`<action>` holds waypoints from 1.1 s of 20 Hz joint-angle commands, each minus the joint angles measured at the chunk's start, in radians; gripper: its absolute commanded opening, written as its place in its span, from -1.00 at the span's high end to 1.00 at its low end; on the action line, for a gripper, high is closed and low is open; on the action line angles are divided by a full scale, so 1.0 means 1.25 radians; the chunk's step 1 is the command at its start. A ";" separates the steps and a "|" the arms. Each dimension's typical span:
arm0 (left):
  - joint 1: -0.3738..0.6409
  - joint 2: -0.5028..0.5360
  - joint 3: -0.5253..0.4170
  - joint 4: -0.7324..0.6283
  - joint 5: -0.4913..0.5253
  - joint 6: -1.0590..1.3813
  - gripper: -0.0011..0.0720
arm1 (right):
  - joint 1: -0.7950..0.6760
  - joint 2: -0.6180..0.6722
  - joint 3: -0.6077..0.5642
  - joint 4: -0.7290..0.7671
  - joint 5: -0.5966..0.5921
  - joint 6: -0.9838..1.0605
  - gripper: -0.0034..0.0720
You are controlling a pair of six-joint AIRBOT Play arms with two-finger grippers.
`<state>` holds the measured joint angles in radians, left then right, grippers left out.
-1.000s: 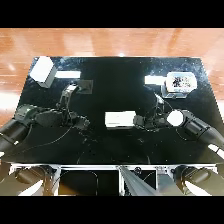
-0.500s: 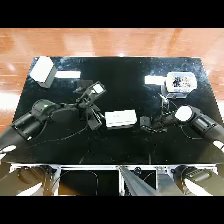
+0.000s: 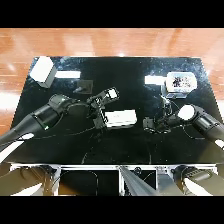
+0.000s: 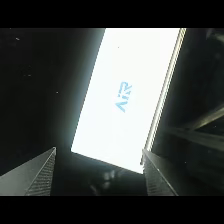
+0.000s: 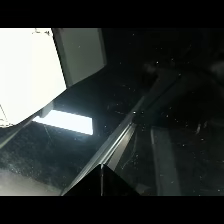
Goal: Fold the box and place the chain.
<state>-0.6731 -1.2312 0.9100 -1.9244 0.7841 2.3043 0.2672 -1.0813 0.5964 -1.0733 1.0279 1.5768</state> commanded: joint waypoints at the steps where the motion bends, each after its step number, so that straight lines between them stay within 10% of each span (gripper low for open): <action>1: 0.012 -0.031 0.038 -0.052 0.087 0.064 -0.75 | -0.001 0.000 0.001 -0.002 -0.009 -0.002 0.83; 22: 0.049 -0.095 0.059 -0.150 0.076 0.404 -0.74 | -0.001 0.000 0.001 -0.016 -0.023 -0.002 0.83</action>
<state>-0.6117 -1.3418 0.9836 -2.0941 0.8852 2.7884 0.2665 -1.0813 0.5964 -1.0840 1.0012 1.5734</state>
